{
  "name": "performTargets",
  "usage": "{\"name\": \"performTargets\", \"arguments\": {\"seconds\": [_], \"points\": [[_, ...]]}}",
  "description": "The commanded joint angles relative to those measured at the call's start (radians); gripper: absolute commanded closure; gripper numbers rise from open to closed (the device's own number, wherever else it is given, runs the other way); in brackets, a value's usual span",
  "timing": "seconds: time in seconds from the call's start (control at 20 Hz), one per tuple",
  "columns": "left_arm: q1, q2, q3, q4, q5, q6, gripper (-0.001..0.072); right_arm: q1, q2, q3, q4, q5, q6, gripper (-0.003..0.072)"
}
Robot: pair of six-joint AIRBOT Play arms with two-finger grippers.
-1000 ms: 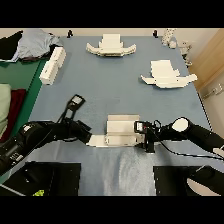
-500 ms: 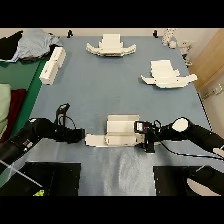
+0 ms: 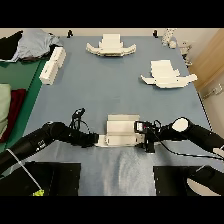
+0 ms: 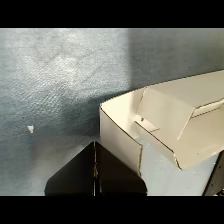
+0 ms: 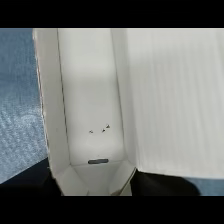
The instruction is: Fold the box.
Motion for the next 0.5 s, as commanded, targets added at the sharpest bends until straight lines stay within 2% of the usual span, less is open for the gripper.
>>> {"name": "performTargets", "arguments": {"seconds": [0.0, 0.45], "points": [[-0.029, -0.008, 0.0, -0.04, 0.031, 0.001, 0.0697, 0.0, 0.0, 0.001, 0.001, 0.0, 0.0, 0.0185], [-0.027, 0.108, 0.025, -0.062, 0.028, 0.002, 0.0692, 0.0, 0.0, 0.001, 0.001, 0.0, 0.0, 0.0184]]}}
